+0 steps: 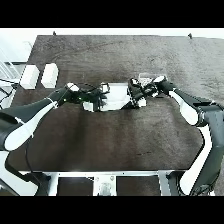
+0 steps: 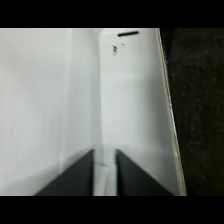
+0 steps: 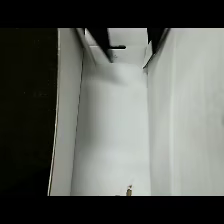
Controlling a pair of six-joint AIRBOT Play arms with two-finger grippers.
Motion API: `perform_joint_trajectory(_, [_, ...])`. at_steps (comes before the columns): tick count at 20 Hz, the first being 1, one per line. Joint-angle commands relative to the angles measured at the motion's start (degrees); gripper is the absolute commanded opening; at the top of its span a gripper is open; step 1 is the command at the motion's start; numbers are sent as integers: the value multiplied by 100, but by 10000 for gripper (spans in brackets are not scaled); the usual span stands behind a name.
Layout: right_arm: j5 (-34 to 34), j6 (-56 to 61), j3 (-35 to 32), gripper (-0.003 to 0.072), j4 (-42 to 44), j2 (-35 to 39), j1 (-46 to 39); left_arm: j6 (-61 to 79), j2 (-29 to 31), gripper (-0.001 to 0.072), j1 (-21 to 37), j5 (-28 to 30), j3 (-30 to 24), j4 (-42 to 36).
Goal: Fold the box and place the chain.
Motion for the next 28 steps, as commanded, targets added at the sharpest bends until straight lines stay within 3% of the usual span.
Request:
perform_joint_trajectory(1, [-46,4,0,500,2,-4,-9,-308,92,115,4,-87,-4,251])
perform_joint_trajectory(2, [-46,4,0,500,2,-4,-9,-485,131,108,7,-83,-4,389])
perform_joint_trajectory(4, [-46,4,0,500,2,-4,-9,-778,238,20,42,-223,-7,667])
perform_joint_trajectory(14, [-46,4,0,499,2,-4,-9,-1377,1283,17,562,-1871,-9,619])
perform_joint_trajectory(18, [-46,4,0,500,2,-4,-9,-2398,1609,15,1025,-2485,-153,643])
perform_joint_trajectory(22, [-46,4,0,499,2,-4,-9,-3866,1908,15,1375,-2238,-903,575])
perform_joint_trajectory(28, [-46,4,0,500,2,-4,-9,-5840,2804,15,1390,-1102,-1650,540])
